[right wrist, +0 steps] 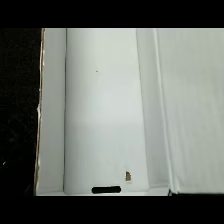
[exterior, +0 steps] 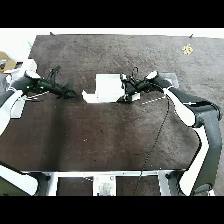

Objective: Fold the box and place the chain.

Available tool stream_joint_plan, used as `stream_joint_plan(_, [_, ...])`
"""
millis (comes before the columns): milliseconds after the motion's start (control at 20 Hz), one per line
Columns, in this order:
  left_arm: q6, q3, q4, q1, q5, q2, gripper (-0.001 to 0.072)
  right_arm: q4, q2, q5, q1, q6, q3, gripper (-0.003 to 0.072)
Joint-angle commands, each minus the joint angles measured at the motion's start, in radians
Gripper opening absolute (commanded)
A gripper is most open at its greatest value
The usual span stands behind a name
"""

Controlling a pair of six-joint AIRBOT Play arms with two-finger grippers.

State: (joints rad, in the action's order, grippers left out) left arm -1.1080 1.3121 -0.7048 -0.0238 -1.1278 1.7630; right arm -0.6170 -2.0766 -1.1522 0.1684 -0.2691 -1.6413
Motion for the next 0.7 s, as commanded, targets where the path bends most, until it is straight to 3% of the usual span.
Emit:
stream_joint_plan(0, [-0.001, -0.021, 0.052, 0.016, 0.02, 0.041, 0.0009, 0.0, 0.0, 0.0, 0.0, 0.0, 0.0, 0.0386])
stream_joint_plan(150, [0.037, -0.021, 0.143, 0.025, 0.017, 0.088, 0.0009, 0.0, 0.0, 0.0, 0.0, 0.0, 0.0, 0.0386])
stream_joint_plan(400, [0.043, -0.02, 0.179, 0.078, 0.065, 0.118, 0.0009, 0.0, 0.0, 0.0, 0.001, 0.0, 0.0, 0.0386])
stream_joint_plan(650, [0.042, 0.03, 0.22, 0.079, 0.014, 0.119, 0.0012, 0.0, -0.001, 0.0, 0.001, 0.0, 0.0, 0.0386])
